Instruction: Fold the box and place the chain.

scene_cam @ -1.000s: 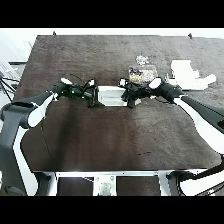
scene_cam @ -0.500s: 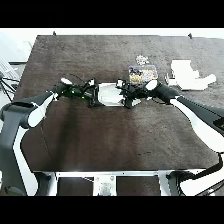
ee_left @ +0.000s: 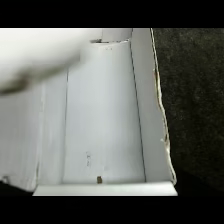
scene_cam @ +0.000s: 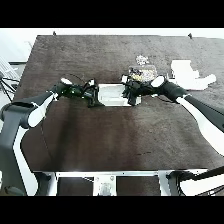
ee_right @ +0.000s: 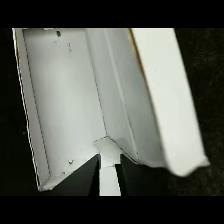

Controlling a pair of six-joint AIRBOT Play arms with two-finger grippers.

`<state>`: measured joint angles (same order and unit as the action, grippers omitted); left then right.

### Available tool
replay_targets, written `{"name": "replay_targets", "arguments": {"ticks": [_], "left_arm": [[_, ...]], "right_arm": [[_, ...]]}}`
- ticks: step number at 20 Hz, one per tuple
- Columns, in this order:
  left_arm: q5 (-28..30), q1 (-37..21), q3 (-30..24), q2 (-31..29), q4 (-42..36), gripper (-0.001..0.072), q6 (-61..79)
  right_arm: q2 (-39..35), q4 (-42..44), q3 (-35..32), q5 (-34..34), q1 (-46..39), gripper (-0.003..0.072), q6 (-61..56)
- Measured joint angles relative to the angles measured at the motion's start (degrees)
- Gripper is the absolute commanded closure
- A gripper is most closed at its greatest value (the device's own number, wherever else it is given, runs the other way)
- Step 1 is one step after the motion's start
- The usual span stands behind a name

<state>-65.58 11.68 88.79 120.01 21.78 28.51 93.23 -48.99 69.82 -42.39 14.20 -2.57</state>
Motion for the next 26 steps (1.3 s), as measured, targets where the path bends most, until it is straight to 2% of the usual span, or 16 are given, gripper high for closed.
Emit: {"name": "replay_targets", "arguments": {"ticks": [1,2,7,12,19,26], "left_arm": [[-0.1,0.0,0.0,0.0,0.1,0.0178,0.0],[-0.2,0.0,0.0,0.0,0.1,0.0178,0.1],[0.0,0.0,0.0,0.0,0.1,0.0178,0.1],[0.0,0.0,0.0,0.0,0.0,0.0178,0.1],[0.1,0.0,0.0,0.0,0.0,0.0178,0.1],[0.1,0.0,0.0,0.0,0.0,0.0178,0.1]], "right_arm": [[-1.0,-0.9,0.0,-1.3,-0.6,0.0651,-1.0],[-2.3,-1.8,0.0,-2.8,-1.3,0.0671,-2.4],[-8.5,-3.8,0.0,-7.9,-5.8,0.0671,-12.0],[-10.4,-4.3,-1.1,-9.2,-11.9,0.0671,-28.2],[-4.9,-3.5,-4.2,-9.5,-17.0,0.0672,-43.4],[2.8,4.0,-4.7,-10.8,-13.9,0.0672,-47.7]]}}
